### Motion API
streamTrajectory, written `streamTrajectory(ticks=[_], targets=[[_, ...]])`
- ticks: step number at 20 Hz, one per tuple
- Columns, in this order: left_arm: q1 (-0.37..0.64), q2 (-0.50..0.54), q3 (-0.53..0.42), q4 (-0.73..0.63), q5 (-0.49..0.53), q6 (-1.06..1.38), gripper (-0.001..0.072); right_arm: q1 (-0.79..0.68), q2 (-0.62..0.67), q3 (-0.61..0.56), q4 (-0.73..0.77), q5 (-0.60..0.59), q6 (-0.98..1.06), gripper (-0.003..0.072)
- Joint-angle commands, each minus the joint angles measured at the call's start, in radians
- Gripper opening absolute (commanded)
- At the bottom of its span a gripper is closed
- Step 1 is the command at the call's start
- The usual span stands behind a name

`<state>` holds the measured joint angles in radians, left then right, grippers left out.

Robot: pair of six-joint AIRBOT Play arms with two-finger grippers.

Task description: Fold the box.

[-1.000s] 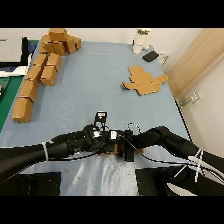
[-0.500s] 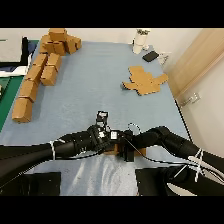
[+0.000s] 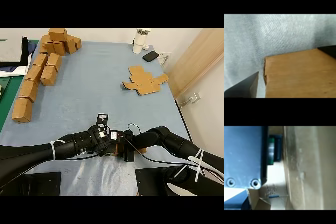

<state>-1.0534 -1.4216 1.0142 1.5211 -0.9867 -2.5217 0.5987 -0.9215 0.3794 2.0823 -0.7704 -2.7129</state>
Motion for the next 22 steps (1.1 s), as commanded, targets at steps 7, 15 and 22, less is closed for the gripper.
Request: streamTrajectory(ticks=[7,15,22], targets=[[0.002,0.106,0.000,-0.010,-0.091,0.020,0.0486,0.000,0.000,0.000,0.000,0.001,0.000,0.0540],[0.017,0.144,0.000,0.032,-0.085,0.081,0.0486,0.000,0.000,0.000,0.000,0.001,0.000,0.0540],[0.043,0.152,-0.028,0.002,0.032,0.151,0.0486,0.000,0.000,0.000,0.000,0.001,0.000,0.0540]])
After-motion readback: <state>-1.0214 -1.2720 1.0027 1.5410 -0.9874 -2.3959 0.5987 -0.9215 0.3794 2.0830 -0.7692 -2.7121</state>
